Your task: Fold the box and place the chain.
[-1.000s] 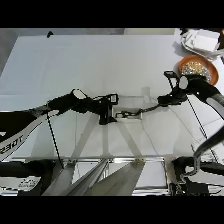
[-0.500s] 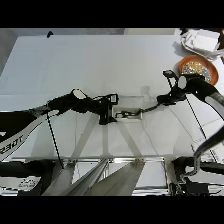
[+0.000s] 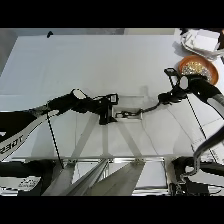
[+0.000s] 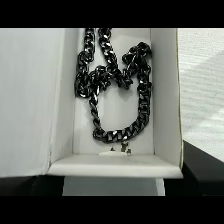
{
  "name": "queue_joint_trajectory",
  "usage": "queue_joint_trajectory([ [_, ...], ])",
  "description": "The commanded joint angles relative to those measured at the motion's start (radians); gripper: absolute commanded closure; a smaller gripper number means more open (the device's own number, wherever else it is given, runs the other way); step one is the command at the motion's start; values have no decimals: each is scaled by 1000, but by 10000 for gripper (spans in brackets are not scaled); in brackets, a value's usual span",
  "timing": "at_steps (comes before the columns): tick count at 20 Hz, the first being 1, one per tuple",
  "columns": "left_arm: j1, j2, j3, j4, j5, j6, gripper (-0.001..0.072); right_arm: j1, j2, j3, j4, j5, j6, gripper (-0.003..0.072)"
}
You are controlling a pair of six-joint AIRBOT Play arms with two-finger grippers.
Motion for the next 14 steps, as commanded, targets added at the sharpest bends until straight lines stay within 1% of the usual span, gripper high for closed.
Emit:
queue_joint_trajectory([
  [1,0,0,0,0,0,0,380,0,2,0,3,-35,11,410],
  [3,0,0,0,0,0,0,380,0,-3,0,16,-46,11,465],
  [9,0,0,0,0,0,0,380,0,-36,0,20,-23,11,477],
  [10,0,0,0,0,0,0,380,0,-36,0,24,-16,10,564],
  [11,0,0,0,0,0,0,380,0,-36,0,27,-8,10,612],
  [12,0,0,0,0,0,0,380,0,-36,0,29,-2,10,625],
  [13,0,0,0,0,0,0,380,0,-35,0,31,4,9,675],
  [14,0,0,0,0,0,0,380,0,-32,0,34,10,6,676],
])
